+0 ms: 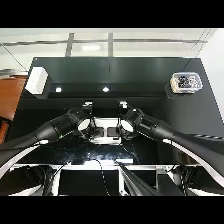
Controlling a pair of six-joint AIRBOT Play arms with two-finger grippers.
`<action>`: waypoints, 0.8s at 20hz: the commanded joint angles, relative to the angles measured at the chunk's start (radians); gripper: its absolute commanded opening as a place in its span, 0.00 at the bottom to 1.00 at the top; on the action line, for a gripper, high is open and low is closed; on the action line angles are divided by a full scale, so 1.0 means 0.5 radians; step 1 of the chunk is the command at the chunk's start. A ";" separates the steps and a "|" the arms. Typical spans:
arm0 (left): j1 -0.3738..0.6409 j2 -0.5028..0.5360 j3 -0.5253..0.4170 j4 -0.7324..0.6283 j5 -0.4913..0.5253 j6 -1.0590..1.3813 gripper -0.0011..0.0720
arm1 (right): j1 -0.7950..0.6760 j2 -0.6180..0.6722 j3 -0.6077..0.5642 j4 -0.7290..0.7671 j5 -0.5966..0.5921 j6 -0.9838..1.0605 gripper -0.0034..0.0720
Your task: Fold the box and place the chain.
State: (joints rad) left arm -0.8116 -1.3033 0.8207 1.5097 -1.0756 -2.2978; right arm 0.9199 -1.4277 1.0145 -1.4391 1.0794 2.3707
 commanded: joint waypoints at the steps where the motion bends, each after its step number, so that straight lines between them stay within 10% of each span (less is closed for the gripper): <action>1: 0.002 -0.001 -0.001 0.002 -0.009 0.002 0.06 | 0.012 -0.064 0.106 -0.087 0.166 0.040 0.45; 16: 0.002 -0.001 -0.001 0.009 0.002 0.002 0.06 | 0.022 -0.146 0.129 -0.076 0.179 0.095 0.43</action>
State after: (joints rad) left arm -0.8116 -1.3033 0.8211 1.5139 -1.0733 -2.2967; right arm 0.9302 -1.4921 1.0718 -1.4853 1.1740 2.4130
